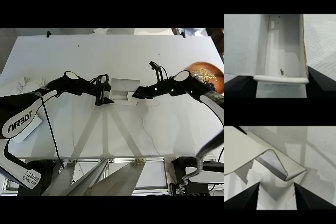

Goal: Fold the box and place the chain.

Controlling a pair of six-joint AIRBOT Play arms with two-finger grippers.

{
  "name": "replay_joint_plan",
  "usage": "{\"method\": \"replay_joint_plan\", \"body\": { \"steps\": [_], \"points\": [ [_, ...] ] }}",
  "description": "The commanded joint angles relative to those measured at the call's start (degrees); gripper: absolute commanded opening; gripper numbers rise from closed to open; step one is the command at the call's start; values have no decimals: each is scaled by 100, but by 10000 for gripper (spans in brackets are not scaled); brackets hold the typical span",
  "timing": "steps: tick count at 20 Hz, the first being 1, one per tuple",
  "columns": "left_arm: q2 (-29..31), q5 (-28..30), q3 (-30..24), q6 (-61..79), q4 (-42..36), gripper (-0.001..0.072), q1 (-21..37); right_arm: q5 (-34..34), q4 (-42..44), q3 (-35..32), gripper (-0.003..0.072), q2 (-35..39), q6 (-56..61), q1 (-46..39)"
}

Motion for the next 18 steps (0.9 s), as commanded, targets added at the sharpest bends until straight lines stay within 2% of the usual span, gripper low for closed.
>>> {"method": "replay_joint_plan", "body": {
  "steps": [1,7,13,18],
  "points": [
    [2,0,0,2,2,19,2,-166,87,2,483,-50,-116,7],
    [2,2,0,2,2,19,2,-400,160,2,483,-50,-114,15],
    [2,0,0,2,2,19,2,-837,-402,2,483,-50,-61,363],
    [2,2,2,0,2,19,2,-1110,-1176,2,483,-50,723,463]
  ]
}}
